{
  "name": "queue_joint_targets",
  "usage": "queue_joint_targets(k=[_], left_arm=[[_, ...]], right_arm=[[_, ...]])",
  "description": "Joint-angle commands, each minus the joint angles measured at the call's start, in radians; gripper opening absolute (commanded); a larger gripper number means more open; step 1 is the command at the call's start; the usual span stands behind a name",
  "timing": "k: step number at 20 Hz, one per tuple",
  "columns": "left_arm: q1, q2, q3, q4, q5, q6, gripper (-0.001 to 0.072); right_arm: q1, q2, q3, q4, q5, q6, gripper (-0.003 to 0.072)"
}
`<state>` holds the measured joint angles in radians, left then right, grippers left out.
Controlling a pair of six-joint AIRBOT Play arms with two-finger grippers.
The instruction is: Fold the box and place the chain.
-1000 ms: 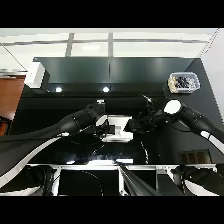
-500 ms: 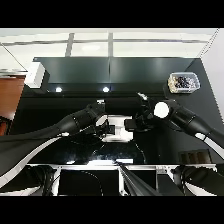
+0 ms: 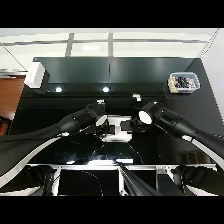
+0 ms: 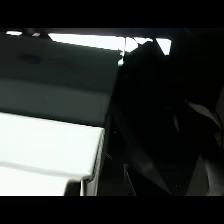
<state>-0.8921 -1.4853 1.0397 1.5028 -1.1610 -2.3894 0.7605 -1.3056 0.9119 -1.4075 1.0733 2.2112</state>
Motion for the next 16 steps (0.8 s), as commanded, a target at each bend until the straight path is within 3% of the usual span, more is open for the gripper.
queue_joint_targets(k=[1,7,10,11,12,13,16], left_arm=[[0.001,0.0,0.0,0.0,0.0,0.0,0.0026],[0.002,0.0,0.0,0.0,0.0,0.0,0.0026],[0.003,0.0,0.0,0.0,0.0,0.0,0.0026],[0.003,0.0,0.0,0.0,0.0,0.0,0.0025],[0.003,0.0,0.0,0.0,0.0,0.0,0.0026],[0.003,0.0,0.0,0.0,0.0,0.0,0.0026],[0.003,0.0,0.0,0.0,0.0,0.0,0.0026]], right_arm=[[0.032,-0.026,0.008,-0.033,0.013,0.085,0.0297],[0.032,-0.058,0.008,-0.007,0.019,0.088,0.0294],[0.032,-0.074,0.008,0.0,0.016,0.087,0.0231],[0.032,-0.074,0.008,0.0,0.013,0.087,0.0144],[0.032,-0.074,0.008,0.0,0.009,0.087,0.0113],[0.032,-0.074,0.008,0.002,0.003,0.087,0.0011],[0.032,-0.074,0.008,0.01,-0.001,0.087,0.001]])
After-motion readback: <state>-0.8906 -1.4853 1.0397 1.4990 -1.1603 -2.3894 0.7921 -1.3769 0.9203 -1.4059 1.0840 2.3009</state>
